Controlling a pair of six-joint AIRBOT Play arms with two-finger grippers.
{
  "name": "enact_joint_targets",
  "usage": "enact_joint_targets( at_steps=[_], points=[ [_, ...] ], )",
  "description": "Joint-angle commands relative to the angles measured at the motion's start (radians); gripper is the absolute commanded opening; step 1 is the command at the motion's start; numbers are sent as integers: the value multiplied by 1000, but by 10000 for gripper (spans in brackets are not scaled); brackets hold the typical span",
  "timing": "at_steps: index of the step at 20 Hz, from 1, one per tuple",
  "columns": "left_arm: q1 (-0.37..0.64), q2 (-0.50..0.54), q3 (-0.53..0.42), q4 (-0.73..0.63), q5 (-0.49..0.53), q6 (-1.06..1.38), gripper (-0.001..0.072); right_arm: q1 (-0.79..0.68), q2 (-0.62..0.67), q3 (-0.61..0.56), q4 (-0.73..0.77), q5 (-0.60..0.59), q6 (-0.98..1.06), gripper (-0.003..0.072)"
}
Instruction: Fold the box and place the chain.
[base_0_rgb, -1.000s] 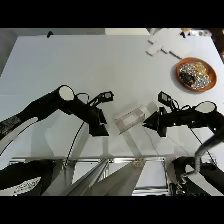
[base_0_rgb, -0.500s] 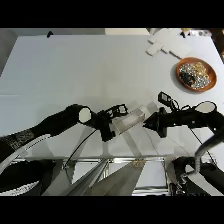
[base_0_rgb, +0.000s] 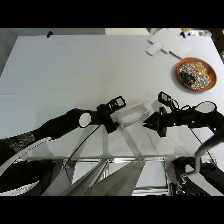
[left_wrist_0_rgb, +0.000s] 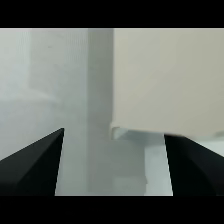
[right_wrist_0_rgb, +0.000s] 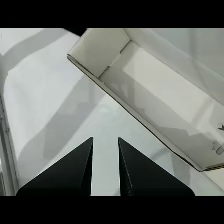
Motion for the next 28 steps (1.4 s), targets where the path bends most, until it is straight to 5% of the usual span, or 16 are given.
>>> enact_joint_targets(
  at_steps=[1,6,10,14,20,25,28],
  points=[
    [15,0,-2,129,23,-2,698,1,1,0,0,-3,0,158],
    [64,2,-1,165,-102,211,699,0,1,0,-35,-24,1,158],
    [63,0,-2,-192,-300,560,696,0,29,8,-23,-119,58,39],
    [59,0,-2,-396,-155,601,702,0,120,24,-22,-190,56,40],
    [21,-59,-2,-418,-166,596,707,0,212,25,-35,-280,57,41],
    [-35,-69,-2,-448,-27,586,708,0,213,25,-35,-279,61,41],
    [-35,-69,-3,-471,-27,573,708,0,213,25,-35,-285,61,41]
  ],
)
